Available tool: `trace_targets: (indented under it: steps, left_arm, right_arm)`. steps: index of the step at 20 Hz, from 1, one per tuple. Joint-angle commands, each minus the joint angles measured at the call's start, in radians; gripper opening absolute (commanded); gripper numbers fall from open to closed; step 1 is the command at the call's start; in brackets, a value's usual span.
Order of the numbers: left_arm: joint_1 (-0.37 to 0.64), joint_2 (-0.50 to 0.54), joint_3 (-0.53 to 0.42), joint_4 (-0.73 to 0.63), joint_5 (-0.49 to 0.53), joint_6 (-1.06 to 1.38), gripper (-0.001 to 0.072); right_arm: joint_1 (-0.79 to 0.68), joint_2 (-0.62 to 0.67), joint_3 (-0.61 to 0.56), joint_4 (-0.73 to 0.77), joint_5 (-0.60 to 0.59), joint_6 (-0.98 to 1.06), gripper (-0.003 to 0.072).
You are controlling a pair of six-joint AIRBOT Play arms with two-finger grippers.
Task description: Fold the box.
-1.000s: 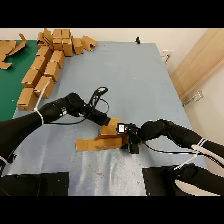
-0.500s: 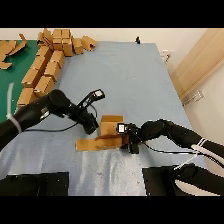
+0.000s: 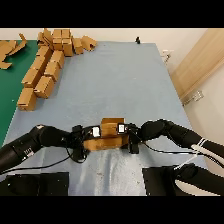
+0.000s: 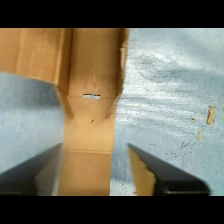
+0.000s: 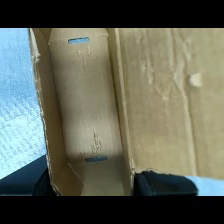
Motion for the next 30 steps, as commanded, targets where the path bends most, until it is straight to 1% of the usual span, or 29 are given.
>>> trace_targets:
  steps: [1, 4, 5, 12, 13, 14, 15, 16, 18, 22, 25, 26, 27, 30]
  left_arm:
    - [-0.063, 0.01, -0.041, 0.008, 0.109, 0.042, 0.072]
    - [-0.091, -0.001, -0.041, -0.002, 0.237, 0.042, 0.072]
    - [-0.098, -0.005, -0.04, -0.002, 0.255, 0.042, 0.072]
    - [-0.124, -0.086, -0.034, -0.027, 0.262, 0.042, 0.072]
    - [-0.124, -0.092, -0.029, -0.027, 0.261, 0.042, 0.0677]
    - [-0.124, -0.096, -0.021, -0.027, 0.262, 0.042, 0.0488]
    - [-0.124, -0.098, -0.014, -0.027, 0.262, 0.042, 0.0346]
    - [-0.124, -0.1, -0.008, -0.027, 0.264, 0.042, 0.0308]
    - [-0.124, -0.1, -0.003, -0.027, 0.28, 0.042, 0.0307]
    - [-0.124, -0.1, -0.002, -0.032, 0.28, 0.042, 0.0306]
    - [-0.151, -0.1, -0.002, -0.054, 0.277, 0.041, 0.0296]
    - [-0.163, -0.1, -0.002, -0.053, 0.276, 0.041, 0.0184]
    - [-0.173, -0.1, -0.002, -0.053, 0.277, 0.041, 0.0109]
    - [-0.179, -0.1, -0.002, -0.054, 0.29, 0.041, 0.0109]
  right_arm:
    - [0.0, 0.0, 0.0, 0.0, 0.0, 0.0, 0.0492]
    - [0.0, 0.0, 0.0, 0.0, 0.0, 0.0, 0.0492]
    - [0.0, 0.0, 0.0, 0.0, 0.0, 0.0, 0.0492]
    - [0.0, 0.0, 0.0, 0.0, 0.001, 0.0, 0.0492]
    - [0.0, 0.0, 0.0, 0.0, 0.001, 0.0, 0.0491]
    - [0.0, 0.0, 0.0, 0.0, 0.001, 0.0, 0.0492]
    - [0.0, 0.0, 0.0, 0.0, 0.001, 0.0, 0.0492]
    - [0.0, 0.0, 0.0, 0.0, 0.0, 0.0, 0.0492]
    - [0.0, 0.0, 0.0, 0.0, 0.0, 0.0, 0.0491]
    - [0.0, 0.0, 0.0, 0.0, 0.001, 0.0, 0.0492]
    - [0.0, 0.0, 0.0, 0.0, 0.0, 0.0, 0.0492]
    - [0.0, 0.0, 0.0, 0.0, 0.001, 0.0, 0.0492]
    - [0.0, 0.0, 0.0, 0.0, 0.0, 0.0, 0.0492]
    - [0.0, 0.0, 0.0, 0.0, 0.0, 0.0, 0.0491]
